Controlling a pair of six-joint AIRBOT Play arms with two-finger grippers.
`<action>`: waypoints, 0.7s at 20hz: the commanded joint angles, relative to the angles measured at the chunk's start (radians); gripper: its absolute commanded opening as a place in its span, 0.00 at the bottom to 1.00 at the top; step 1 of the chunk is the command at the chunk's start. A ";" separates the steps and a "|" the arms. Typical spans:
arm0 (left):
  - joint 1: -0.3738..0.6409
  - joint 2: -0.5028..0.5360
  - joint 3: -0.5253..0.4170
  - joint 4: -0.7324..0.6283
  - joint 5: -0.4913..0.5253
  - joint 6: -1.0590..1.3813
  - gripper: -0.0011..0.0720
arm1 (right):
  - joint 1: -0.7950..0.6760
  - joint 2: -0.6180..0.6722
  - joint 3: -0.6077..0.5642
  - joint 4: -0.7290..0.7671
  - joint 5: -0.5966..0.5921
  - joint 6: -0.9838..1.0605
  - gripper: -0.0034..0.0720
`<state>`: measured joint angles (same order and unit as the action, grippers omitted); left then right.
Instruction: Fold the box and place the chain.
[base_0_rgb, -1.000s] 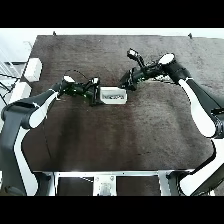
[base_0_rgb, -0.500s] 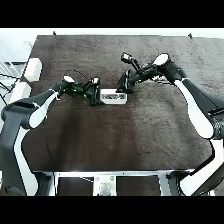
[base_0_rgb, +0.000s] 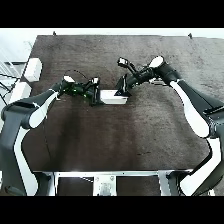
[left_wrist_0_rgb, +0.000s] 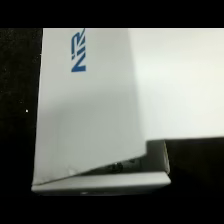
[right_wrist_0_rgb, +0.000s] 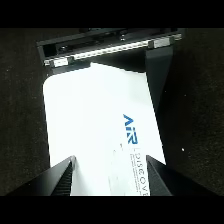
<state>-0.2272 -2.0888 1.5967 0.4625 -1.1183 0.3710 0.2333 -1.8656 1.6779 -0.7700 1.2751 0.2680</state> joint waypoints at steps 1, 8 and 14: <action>-0.001 0.000 0.000 0.000 0.000 0.000 0.59 | 0.004 -0.003 0.000 -0.002 -0.019 0.000 0.74; -0.001 0.000 0.000 0.000 0.000 0.000 0.59 | 0.002 -0.004 0.000 -0.027 -0.037 0.000 0.71; -0.001 0.000 0.000 0.000 0.000 0.000 0.59 | 0.002 -0.008 0.006 -0.014 0.019 0.000 0.70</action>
<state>-0.2272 -2.0884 1.5967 0.4625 -1.1183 0.3710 0.2363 -1.8740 1.6791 -0.7959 1.2465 0.2672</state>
